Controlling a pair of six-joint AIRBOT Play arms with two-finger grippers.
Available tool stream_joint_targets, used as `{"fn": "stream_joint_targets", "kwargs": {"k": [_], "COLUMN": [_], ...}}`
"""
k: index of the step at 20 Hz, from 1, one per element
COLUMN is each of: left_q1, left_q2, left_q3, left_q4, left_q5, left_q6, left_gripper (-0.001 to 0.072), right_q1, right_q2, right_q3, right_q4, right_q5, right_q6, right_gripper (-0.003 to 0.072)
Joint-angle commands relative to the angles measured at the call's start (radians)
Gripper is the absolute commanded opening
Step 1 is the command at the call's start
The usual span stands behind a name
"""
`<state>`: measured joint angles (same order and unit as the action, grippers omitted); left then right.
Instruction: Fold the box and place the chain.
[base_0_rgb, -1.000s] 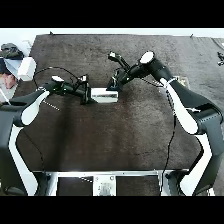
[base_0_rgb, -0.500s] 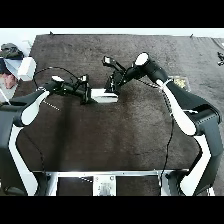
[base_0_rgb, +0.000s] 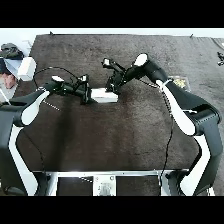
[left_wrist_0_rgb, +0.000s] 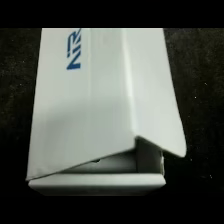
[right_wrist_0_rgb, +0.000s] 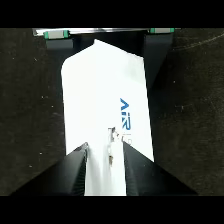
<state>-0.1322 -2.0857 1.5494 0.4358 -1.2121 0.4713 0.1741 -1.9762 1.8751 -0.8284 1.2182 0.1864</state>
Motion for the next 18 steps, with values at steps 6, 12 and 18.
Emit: {"fn": "stream_joint_targets", "kwargs": {"k": [6,12,18], "left_q1": [0.0,0.0,0.0], "left_q2": [-0.001,-0.001,-0.001], "left_q3": [0.0,0.0,0.0], "left_q4": [0.0,0.0,0.0], "left_q5": [0.0,0.0,0.0], "left_q6": [0.001,0.001,0.001], "left_gripper": [0.0356,0.0356,0.0356], "right_q1": [0.0,0.002,0.003], "right_q2": [0.002,0.002,0.002], "right_q3": [0.001,0.001,0.0], "right_q4": [-0.006,-0.026,-0.061], "right_q5": [-0.023,0.039,-0.003], "right_q6": [-0.006,0.005,0.017], "right_gripper": [0.0219,0.0218,0.0218]}}
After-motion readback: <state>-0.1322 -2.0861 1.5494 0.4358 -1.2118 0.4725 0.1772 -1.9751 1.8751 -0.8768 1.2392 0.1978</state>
